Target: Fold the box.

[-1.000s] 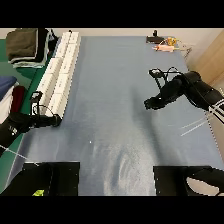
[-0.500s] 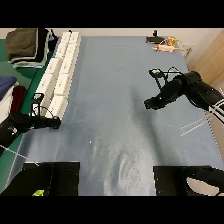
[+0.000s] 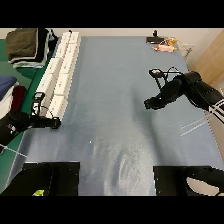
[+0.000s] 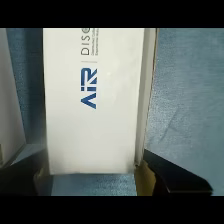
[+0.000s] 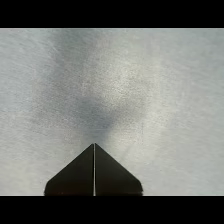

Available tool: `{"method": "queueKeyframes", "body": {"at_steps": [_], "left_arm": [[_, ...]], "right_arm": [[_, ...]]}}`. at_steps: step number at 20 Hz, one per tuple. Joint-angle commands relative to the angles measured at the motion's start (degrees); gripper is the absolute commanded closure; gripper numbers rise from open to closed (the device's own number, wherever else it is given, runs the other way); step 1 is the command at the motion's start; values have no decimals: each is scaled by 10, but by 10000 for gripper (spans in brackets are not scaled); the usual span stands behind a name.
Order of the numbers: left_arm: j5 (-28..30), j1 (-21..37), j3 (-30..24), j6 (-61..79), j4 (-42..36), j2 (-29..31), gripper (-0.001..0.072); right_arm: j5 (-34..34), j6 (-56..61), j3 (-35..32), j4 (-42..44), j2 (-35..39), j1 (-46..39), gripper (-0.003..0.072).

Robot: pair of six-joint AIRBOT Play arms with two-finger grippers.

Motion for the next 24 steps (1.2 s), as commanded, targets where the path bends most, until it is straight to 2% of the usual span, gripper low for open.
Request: {"method": "queueKeyframes", "body": {"at_steps": [1,5,7,10,13,14,15,16,17,18,21,24], "left_arm": [[-109,1,43,-33,37,1,9],[-253,1,123,-100,120,1,10],[-313,1,163,-110,133,1,10],[-376,0,230,-130,112,1,10],[-398,0,294,-152,47,1,11],[-398,-1,309,-153,9,1,52],[-398,-2,322,-153,-36,0,367],[-395,-8,332,-153,-64,-1,609],[-388,-22,341,-153,-67,-5,629],[-382,-40,348,-152,-60,-13,696],[-369,-116,384,-160,-22,-67,697],[-331,-188,428,-191,-13,-136,697]], "right_arm": [[0,0,0,0,0,0,682],[0,0,0,0,0,0,683],[0,0,0,0,0,0,683],[0,0,0,0,0,0,682],[0,0,0,0,0,0,682],[0,0,0,0,0,0,682],[0,0,0,0,0,0,682],[0,0,0,0,0,0,682],[0,0,0,0,0,0,682],[0,0,0,0,0,0,682],[0,0,0,0,0,0,682],[0,0,0,0,0,0,682]]}}
